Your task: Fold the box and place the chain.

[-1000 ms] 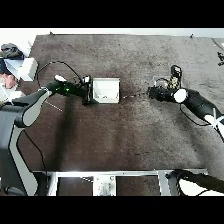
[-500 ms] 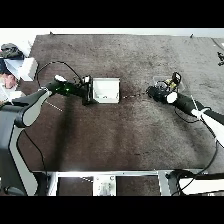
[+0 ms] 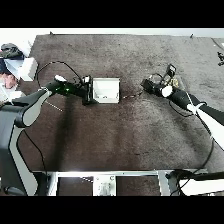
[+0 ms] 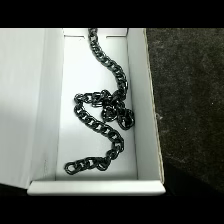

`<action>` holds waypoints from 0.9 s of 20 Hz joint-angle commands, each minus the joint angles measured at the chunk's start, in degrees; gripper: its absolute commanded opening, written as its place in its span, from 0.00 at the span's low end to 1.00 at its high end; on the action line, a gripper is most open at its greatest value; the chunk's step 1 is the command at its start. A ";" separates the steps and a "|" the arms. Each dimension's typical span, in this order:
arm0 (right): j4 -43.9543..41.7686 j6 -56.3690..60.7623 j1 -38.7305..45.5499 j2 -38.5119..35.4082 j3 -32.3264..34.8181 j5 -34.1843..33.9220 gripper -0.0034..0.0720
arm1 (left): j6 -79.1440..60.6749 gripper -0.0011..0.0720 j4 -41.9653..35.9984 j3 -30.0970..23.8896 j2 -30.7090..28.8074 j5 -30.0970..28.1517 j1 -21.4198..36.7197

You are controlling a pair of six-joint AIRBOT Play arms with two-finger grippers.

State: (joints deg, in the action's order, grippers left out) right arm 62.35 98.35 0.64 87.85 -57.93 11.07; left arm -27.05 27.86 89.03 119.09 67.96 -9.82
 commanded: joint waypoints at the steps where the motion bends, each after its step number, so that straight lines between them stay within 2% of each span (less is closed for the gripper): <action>1: 0.44 -4.74 -6.93 -8.96 -0.37 1.99 0.03 | 0.00 0.55 0.00 0.00 0.02 -0.02 0.04; 4: 0.66 -5.60 -12.68 -16.48 -0.39 -0.87 0.03 | 0.00 0.55 0.00 0.00 0.02 0.00 0.04; 7: 0.48 -5.53 -16.85 -19.54 -0.50 -3.82 0.03 | 0.00 0.55 0.00 0.02 0.02 -0.02 0.04; 11: -0.66 -5.60 -22.27 -18.16 -3.65 -5.09 0.03 | 0.00 0.55 -0.02 0.02 0.02 0.00 0.04; 18: -1.11 -5.55 -28.96 -9.73 -7.91 -5.35 0.03 | 0.00 0.55 0.00 0.02 0.02 0.00 0.04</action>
